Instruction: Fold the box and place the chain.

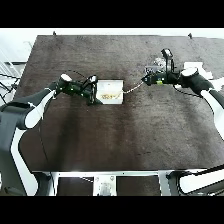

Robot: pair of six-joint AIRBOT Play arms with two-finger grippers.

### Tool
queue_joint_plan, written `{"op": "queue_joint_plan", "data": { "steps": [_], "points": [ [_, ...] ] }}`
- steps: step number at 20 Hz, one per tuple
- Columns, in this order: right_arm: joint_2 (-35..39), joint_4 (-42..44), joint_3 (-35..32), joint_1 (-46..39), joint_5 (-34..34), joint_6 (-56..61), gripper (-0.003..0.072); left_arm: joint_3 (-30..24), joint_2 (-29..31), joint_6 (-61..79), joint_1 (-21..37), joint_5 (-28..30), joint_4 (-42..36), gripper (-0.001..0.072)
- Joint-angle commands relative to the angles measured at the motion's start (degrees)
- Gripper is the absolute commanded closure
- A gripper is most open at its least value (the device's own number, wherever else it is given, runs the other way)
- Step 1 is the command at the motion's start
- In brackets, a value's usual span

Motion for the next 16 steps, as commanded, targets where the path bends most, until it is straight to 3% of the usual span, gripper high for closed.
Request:
{"op": "queue_joint_plan", "data": {
  "steps": [1,3,14,16],
  "points": [
    [-3.1,3.7,-1.9,1.1,-9.7,3.0,0.0271,0.0,0.0,0.0,0.0,0.0,0.0,0.0219],
    [-5.3,3.6,-1.9,2.0,-13.5,3.9,0.0272,0.0,0.0,0.0,0.0,0.0,0.0,0.0219],
    [-9.2,7.5,-0.5,4.1,-21.0,8.5,0.0286,0.0,0.0,0.0,0.0,0.0,0.0,0.0219],
    [-11.1,7.3,1.7,5.2,-21.0,8.4,0.0421,0.0,0.0,0.0,0.0,0.0,0.0,0.0219]
  ]
}}
